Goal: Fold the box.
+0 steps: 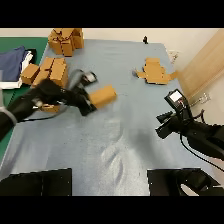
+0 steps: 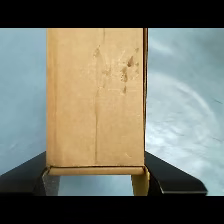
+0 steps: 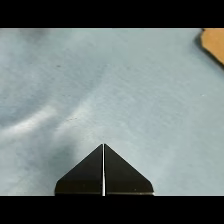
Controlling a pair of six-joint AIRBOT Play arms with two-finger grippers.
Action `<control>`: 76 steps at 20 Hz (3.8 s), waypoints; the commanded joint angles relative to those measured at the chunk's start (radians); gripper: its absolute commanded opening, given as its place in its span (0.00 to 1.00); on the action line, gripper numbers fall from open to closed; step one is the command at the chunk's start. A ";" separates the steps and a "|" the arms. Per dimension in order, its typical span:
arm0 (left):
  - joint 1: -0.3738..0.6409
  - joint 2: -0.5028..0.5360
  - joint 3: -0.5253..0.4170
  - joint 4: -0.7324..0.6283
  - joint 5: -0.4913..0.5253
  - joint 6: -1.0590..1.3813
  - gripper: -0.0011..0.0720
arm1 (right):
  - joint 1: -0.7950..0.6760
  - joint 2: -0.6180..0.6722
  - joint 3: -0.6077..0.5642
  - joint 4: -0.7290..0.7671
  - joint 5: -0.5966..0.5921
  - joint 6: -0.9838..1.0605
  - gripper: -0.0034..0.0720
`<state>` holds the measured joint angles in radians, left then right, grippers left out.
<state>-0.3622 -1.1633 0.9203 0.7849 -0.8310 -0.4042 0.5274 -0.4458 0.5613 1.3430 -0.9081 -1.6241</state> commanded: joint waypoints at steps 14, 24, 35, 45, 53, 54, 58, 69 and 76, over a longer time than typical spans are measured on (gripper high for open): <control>0.876 0.156 -0.135 0.240 -0.098 -0.230 0.03 | -0.082 -0.011 -0.018 -0.081 0.070 0.020 0.05; 0.836 0.021 -0.114 0.025 0.042 -0.109 0.03 | -0.082 -0.016 -0.018 -0.037 0.070 0.021 0.05; 0.742 -0.040 -0.114 0.036 0.134 -0.175 0.03 | -0.081 -0.016 -0.018 -0.022 0.069 0.021 0.05; 0.742 -0.039 -0.114 0.086 0.178 -0.222 0.04 | -0.082 -0.020 -0.018 -0.019 0.070 0.021 0.05; 0.742 -0.039 -0.114 0.083 0.156 -0.220 0.05 | -0.082 -0.061 -0.018 -0.003 0.071 0.021 0.05; 0.742 -0.039 -0.113 0.083 0.149 -0.219 0.05 | -0.081 -0.060 -0.018 -0.003 0.070 0.021 0.05; 0.742 -0.039 -0.112 0.083 0.149 -0.214 0.73 | -0.081 -0.060 -0.018 -0.002 0.070 0.021 0.05; 0.742 -0.037 -0.065 0.085 0.140 -0.213 0.96 | -0.081 -0.060 -0.018 0.016 0.070 0.021 0.05; 0.742 -0.037 -0.020 0.085 0.089 -0.213 0.96 | -0.082 -0.060 -0.018 0.016 0.070 0.021 0.05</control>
<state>0.3801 -1.2015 0.8764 0.8711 -0.7162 -0.6174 0.4458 -0.5049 0.5434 1.3575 -0.8383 -1.6039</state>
